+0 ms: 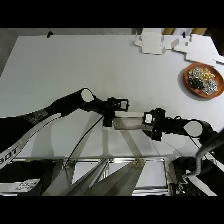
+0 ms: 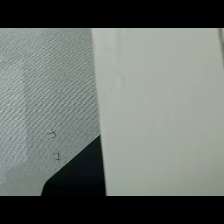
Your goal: Fold the box and place the chain.
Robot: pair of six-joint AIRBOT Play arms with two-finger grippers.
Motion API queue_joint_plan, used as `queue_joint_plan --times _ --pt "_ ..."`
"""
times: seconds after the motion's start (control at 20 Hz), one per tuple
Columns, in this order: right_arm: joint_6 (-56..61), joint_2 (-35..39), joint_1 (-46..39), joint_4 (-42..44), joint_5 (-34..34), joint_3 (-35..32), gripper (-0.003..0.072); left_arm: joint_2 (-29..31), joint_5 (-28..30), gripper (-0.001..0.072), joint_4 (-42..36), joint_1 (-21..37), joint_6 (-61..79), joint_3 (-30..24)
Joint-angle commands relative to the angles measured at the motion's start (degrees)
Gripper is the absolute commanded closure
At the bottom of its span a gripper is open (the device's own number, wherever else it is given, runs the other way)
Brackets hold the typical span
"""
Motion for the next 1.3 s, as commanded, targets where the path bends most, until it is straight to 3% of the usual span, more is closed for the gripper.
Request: queue_joint_plan --times 0.0,0.55,0.9,1.1,1.15,1.25 --pt "-12.11 -3.78 -3.28 8.83 1.81 0.24 0.0007 0.0 0.02 0.07 0.0 -0.04 0.02 0.0" --pt "-28.15 -13.33 -8.52 19.63 6.88 0.22 0.0013 0.0 0.04 0.07 0.0 -0.04 0.0 0.0" --pt "-29.29 -17.05 -8.52 19.98 6.78 0.24 0.0048 0.0 0.04 0.07 0.0 -0.04 0.02 0.0" --pt "-29.83 -17.18 -8.52 19.98 6.32 0.22 0.0201 0.0 0.04 0.07 0.0 -0.04 0.02 0.0" --pt "-29.83 -17.18 -8.55 19.96 6.16 0.22 0.0273 0.0 0.04 0.07 0.0 -0.04 0.02 0.0" --pt "-29.81 -17.18 -8.52 19.96 6.14 0.22 0.0314 0.0 0.04 0.07 0.0 -0.04 0.02 0.0"
